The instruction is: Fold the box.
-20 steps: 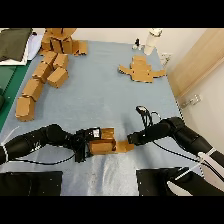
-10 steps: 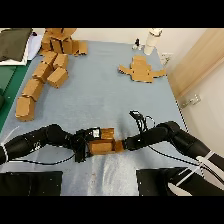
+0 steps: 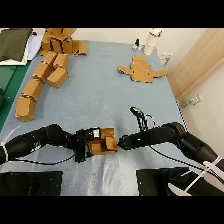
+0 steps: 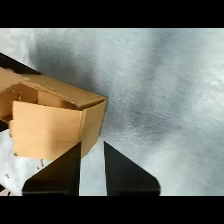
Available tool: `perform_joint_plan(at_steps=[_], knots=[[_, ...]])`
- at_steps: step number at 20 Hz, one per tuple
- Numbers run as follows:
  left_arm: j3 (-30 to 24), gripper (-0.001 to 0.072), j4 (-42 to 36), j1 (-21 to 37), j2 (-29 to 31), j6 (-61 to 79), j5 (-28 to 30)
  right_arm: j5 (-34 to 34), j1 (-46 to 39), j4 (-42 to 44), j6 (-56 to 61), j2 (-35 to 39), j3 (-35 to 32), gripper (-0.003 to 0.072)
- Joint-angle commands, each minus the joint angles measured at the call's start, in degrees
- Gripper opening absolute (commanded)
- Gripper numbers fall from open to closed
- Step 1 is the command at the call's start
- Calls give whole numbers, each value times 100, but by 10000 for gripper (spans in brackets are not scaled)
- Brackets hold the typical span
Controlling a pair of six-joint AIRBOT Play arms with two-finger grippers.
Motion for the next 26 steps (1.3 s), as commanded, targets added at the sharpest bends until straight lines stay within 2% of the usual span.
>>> perform_joint_plan(at_steps=[1,2,3,4,6,9,11,13,15,17,22,26], knots=[[0,532,2,0,2,2,2,109,120,190,70,7,48,240],[0,531,2,0,2,2,0,109,120,199,96,7,48,278],[0,532,0,0,2,2,0,109,120,212,114,7,48,403],[0,532,0,0,2,2,2,109,122,232,114,7,48,443],[0,532,0,0,2,2,2,192,122,227,111,-24,48,470],[0,532,2,0,2,2,0,501,334,210,111,-328,66,470],[0,532,0,0,2,2,4,529,695,-140,457,-748,291,468],[0,532,2,0,2,2,2,411,1161,-1191,1425,-1196,750,456],[0,532,0,0,2,2,0,-109,1578,-2481,3023,-1565,1246,456],[0,532,0,0,2,2,2,-706,1939,-3117,3707,-1886,1687,456],[0,532,2,0,2,2,2,-1379,2518,-3379,4516,-2577,2363,456],[0,532,0,0,2,2,0,-1480,2793,-3379,4881,-3040,2780,456]])
